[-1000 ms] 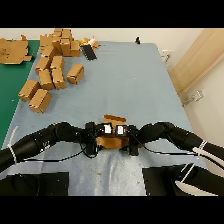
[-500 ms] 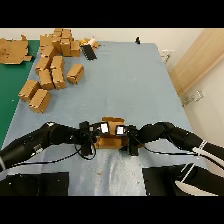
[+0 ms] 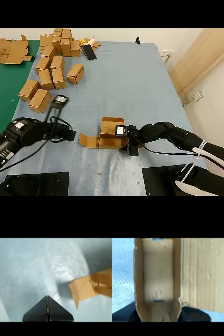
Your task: Fold the box.
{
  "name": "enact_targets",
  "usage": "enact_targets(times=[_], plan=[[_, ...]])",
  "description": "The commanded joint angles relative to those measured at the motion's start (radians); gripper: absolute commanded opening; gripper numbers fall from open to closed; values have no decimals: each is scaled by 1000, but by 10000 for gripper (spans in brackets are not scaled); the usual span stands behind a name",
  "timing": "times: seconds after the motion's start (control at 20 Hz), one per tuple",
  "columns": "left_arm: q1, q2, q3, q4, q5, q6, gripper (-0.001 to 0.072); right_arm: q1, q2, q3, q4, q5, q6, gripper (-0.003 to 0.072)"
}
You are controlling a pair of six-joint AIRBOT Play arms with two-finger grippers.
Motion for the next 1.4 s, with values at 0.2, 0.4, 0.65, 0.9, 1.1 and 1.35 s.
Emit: enact_targets(times=[0.2, 0.4, 0.65, 0.9, 1.1, 1.35], plan=[[182, -183, -27, -513, 26, 62, 10, 1, -1, 0, 2, 0, 0, 469], [182, -246, -38, -636, 33, 132, 10, 1, 0, 0, 2, 0, 0, 468], [181, -246, -86, -639, 37, 98, 10, 1, 0, 0, 3, 0, 0, 469], [81, -249, -114, -670, 116, 90, 10, 1, 0, 0, 3, 1, 0, 469], [13, -284, -116, -689, 163, 72, 9, 1, -1, 0, 3, 1, 0, 468], [-27, -283, -93, -749, 203, 92, 9, 1, -1, 0, 3, 1, 0, 469]])
